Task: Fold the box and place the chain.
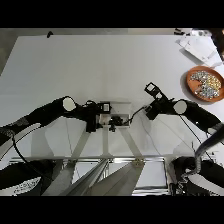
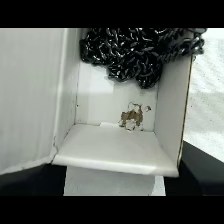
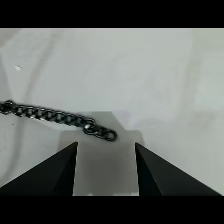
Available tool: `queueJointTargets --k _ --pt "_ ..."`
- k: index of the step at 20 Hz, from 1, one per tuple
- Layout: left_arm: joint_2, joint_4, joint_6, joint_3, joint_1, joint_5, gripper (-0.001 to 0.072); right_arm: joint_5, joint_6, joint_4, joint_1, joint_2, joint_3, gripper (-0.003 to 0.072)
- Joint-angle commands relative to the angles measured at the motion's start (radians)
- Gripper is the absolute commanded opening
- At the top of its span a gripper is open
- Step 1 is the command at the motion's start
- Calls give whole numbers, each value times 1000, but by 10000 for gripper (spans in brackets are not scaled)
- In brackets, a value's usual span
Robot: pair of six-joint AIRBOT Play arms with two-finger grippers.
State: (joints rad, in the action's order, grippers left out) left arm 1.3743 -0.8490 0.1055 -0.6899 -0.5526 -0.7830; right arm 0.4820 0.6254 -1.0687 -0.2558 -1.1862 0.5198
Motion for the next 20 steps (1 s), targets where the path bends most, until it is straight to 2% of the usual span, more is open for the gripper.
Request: queueJointTargets --k 1,6,8,11,13,15,17,19,20 --pt "0 0 0 0 0 0 292 -10 -113 70 -26 -10 0 403" --pt "0 0 0 -1 0 0 292 -37 -114 83 -26 -14 0 394" --pt "0 0 0 0 0 0 292 -36 -111 82 -26 -38 0 335" --pt "0 0 0 0 0 0 292 -22 -110 83 -26 -76 0 319" --pt "0 0 0 -1 0 0 292 -24 -111 82 -26 -80 0 270" --pt "0 0 0 0 0 0 292 -27 -111 82 -26 -79 0 175" --pt "0 0 0 0 0 0 292 -24 -111 82 -26 -79 0 140" --pt "0 0 0 0 0 0 292 -12 -111 82 -26 -77 1 27" --pt "0 0 0 -1 0 0 292 -5 -111 82 -26 -70 1 27"
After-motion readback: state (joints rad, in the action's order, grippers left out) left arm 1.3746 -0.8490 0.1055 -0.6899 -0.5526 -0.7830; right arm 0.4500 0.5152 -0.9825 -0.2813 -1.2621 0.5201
